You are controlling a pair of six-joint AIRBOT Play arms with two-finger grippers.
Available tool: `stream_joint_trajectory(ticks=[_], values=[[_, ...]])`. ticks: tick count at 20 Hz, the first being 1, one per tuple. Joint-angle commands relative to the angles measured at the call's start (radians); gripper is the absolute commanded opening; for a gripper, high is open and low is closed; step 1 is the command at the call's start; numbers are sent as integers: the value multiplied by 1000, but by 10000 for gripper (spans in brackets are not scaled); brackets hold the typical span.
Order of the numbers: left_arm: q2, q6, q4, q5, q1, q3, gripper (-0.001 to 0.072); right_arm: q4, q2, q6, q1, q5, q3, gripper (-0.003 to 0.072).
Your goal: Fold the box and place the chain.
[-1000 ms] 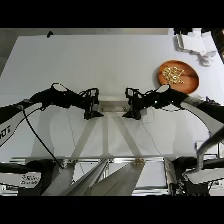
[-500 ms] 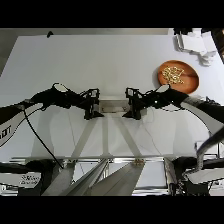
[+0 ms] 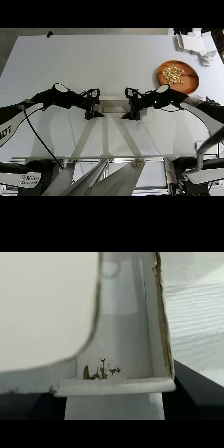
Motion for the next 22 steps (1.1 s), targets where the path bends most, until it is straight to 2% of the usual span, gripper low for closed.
stream_joint_trajectory(ticks=[1, 2, 4, 6, 7, 9, 10, 13, 15, 19, 22], values=[[0, 0, 2, -4, 0, 0, 149, -148, 27, 99, -1, -11, 1, 720], [0, 0, 2, -4, 0, 0, 149, -222, 46, 174, -1, -8, 1, 716], [0, 0, 2, -4, 0, 0, 149, -367, 99, 280, -1, -8, 1, 634], [1, 0, 2, -4, 0, 0, 149, -447, 161, 360, -1, 6, 1, 531], [1, 0, 2, -4, 0, 0, 149, -473, 194, 383, 0, 22, 1, 441], [0, 0, 2, -4, 0, 0, 149, -521, 265, 409, 0, 67, 1, 150], [1, 0, 2, -4, 0, 0, 149, -528, 301, 414, -1, 95, 1, 43], [0, 0, 2, -5, 0, 0, 149, -526, 388, 415, 0, 171, 1, 15], [0, 0, 2, -6, 0, 0, 149, -449, 419, 415, 0, 183, 1, 10], [0, 0, 2, -7, 0, 0, 149, -144, 412, 414, 1, 68, 1, 6], [0, 0, 2, -7, 0, 0, 149, 24, 356, 415, 1, -24, 1, 5]])
